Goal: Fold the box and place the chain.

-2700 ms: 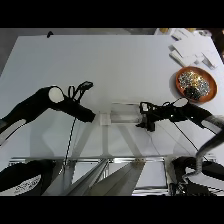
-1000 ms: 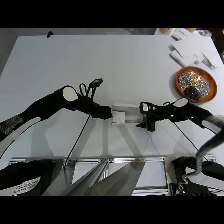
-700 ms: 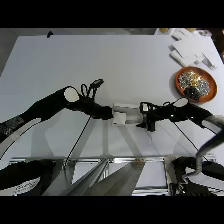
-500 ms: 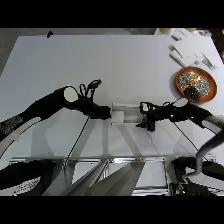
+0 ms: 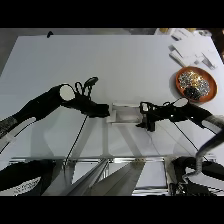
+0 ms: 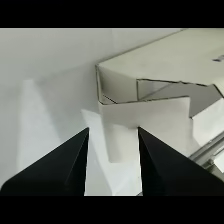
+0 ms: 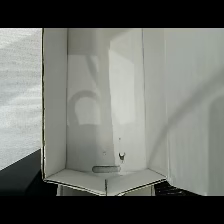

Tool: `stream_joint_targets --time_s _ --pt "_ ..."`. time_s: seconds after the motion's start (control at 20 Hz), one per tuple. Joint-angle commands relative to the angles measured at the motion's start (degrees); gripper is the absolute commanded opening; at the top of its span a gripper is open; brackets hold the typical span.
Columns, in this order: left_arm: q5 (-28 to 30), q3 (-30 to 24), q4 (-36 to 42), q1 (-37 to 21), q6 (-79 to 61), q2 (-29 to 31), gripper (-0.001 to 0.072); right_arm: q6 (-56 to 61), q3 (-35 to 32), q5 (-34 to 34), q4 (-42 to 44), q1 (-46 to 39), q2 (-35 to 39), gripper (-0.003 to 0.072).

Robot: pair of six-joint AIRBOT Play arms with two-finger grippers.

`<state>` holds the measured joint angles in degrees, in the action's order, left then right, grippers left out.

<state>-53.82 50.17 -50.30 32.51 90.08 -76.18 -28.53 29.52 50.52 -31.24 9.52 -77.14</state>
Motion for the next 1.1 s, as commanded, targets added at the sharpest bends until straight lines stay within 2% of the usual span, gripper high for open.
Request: stream_joint_targets --time_s 0.0,0.25,0.6,0.9,1.05 --pt "0.8 0.1 1.0 1.6 1.0 -0.2 0.0345 0.0 0.0 0.0 0.0 0.0 0.0 0.0297" --pt "3.7 0.4 -0.1 3.9 5.2 -0.8 0.0346 0.0 0.0 0.0 0.0 0.0 0.0 0.0297" --pt "5.6 2.6 -8.7 7.6 16.7 -2.0 0.0346 0.0 0.0 0.0 0.0 0.0 0.0 0.0297" --pt "2.6 7.4 -15.7 10.8 24.7 -5.4 0.0346 0.0 0.0 0.0 0.0 0.0 0.0 0.0297" --pt "1.9 8.0 -18.4 12.1 28.6 -5.6 0.0346 0.0 0.0 0.0 0.0 0.0 0.0 0.0297"
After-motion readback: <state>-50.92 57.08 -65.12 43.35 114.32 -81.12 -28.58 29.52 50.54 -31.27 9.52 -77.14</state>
